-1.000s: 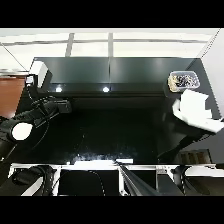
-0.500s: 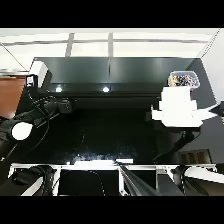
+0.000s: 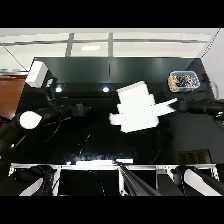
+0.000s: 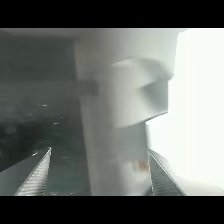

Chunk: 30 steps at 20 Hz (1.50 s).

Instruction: Fold the box and place the chain.

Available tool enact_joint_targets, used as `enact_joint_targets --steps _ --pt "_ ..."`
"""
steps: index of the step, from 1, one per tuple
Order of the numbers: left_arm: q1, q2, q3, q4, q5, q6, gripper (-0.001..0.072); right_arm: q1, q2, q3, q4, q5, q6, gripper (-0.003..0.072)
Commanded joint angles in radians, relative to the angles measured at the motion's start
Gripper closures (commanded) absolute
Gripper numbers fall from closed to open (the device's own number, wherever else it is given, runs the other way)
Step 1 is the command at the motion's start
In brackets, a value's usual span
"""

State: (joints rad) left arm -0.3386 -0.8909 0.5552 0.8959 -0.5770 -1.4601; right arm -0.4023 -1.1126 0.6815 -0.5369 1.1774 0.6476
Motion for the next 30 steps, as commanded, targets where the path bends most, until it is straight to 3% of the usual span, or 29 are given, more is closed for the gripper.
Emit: enact_joint_targets --steps 1,5,14,17,20,26,27,29,30 --pt "0.032 -0.187 0.121 -0.177 -0.179 0.177 0.0008 0.162 0.095 -0.167 0.121 -0.147 -0.024 0.0675" --pt "0.087 -0.421 0.227 -0.482 -0.311 0.405 0.0008 0.255 0.097 -0.214 0.177 -0.169 -0.024 0.0675" --pt "0.077 -0.771 0.415 -0.494 -0.542 0.529 0.0008 0.264 0.097 -0.213 0.196 -0.142 -0.024 0.0675" --pt "0.072 -0.855 0.481 -0.533 -0.709 0.701 0.0028 0.264 0.097 -0.213 0.196 -0.138 -0.029 0.0675" --pt "0.074 -0.901 0.528 -0.537 -0.850 0.822 0.0217 0.264 0.097 -0.213 0.196 -0.137 -0.031 0.0675" --pt "0.075 -0.912 0.553 -0.529 -0.880 0.965 0.0638 0.264 0.097 -0.213 0.187 -0.139 -0.031 0.0675" --pt "0.075 -0.912 0.554 -0.526 -0.880 0.977 0.0682 0.263 0.097 -0.213 0.171 -0.143 -0.031 0.0675" --pt "0.075 -0.912 0.554 -0.515 -0.879 0.989 0.0684 0.263 0.097 -0.199 0.099 -0.143 -0.029 0.0653" --pt "0.074 -0.911 0.554 -0.509 -0.878 0.988 0.0686 0.263 0.097 -0.180 0.049 -0.140 -0.018 0.0350"
